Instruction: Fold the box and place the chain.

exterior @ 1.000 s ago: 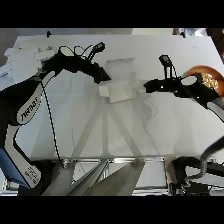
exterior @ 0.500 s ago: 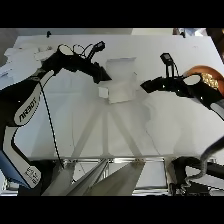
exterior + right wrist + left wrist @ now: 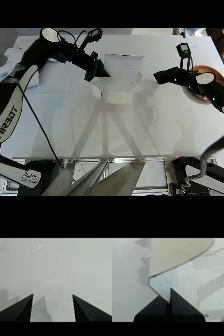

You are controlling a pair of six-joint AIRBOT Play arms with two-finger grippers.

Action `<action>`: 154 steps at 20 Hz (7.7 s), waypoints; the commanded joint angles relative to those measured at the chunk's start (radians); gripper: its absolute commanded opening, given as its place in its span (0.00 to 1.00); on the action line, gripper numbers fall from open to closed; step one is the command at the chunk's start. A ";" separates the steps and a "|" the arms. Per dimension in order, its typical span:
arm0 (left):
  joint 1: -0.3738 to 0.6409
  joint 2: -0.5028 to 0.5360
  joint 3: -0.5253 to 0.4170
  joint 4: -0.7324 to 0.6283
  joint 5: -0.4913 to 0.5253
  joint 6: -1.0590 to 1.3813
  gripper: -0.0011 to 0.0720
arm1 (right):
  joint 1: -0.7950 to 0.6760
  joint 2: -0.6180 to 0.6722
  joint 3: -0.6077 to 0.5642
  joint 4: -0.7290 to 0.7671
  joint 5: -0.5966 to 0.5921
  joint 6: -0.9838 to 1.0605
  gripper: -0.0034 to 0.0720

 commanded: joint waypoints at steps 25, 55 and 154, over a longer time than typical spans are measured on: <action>0.024 0.119 -0.593 -0.135 0.402 0.447 0.01 | -0.004 0.003 0.000 -0.006 -0.026 0.000 0.76; 0.049 -0.066 -0.497 -0.117 0.352 0.643 0.01 | -0.004 0.003 0.000 -0.007 -0.026 0.000 0.76; 0.040 -0.130 -0.419 -0.080 0.349 0.681 0.04 | 0.248 -0.126 -0.185 0.326 0.222 -1.149 0.97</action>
